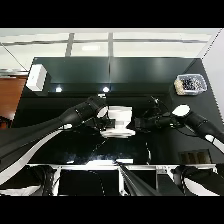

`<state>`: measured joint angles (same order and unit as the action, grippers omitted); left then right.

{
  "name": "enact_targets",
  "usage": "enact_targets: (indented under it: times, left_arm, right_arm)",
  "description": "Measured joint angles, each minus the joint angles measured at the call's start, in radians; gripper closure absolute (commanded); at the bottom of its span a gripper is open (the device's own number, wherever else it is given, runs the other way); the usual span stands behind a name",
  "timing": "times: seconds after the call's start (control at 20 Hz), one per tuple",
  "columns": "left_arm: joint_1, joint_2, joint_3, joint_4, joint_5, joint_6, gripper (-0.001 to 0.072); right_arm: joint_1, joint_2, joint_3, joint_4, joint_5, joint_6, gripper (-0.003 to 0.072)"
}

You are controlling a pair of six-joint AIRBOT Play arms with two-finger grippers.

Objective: Fold the box and place the chain.

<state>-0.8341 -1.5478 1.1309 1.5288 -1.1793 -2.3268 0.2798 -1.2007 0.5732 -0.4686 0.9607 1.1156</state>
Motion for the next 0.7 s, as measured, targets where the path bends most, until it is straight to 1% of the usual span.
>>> enact_targets:
  times: [0.25, 0.3, 0.35, 0.55, 0.7]
  left_arm:
    - [0.0, 0.0, 0.0, 0.0, 0.0, 0.0, 0.0682]
    - [0.0, 0.0, 0.0, 0.0, 0.0, 0.0, 0.0682]
    - [0.0, 0.0, 0.0, 0.0, 0.0, 0.0, 0.0683]
    - [0.0, 0.0, 0.0, 0.0, -0.001, 0.0, 0.0682]
    - [0.0, 0.0, 0.0, 0.0, -0.001, 0.0, 0.0682]
  right_arm:
    - [0.063, 0.0, 0.047, -0.083, -0.029, 0.117, 0.014]
    - [0.073, 0.0, 0.051, -0.096, -0.034, 0.135, 0.0238]
    - [0.082, 0.0, 0.055, -0.106, -0.04, 0.153, 0.0277]
    - [0.114, 0.0, 0.062, -0.142, -0.064, 0.216, 0.0277]
    - [0.139, 0.0, 0.076, -0.214, -0.072, 0.296, 0.0277]
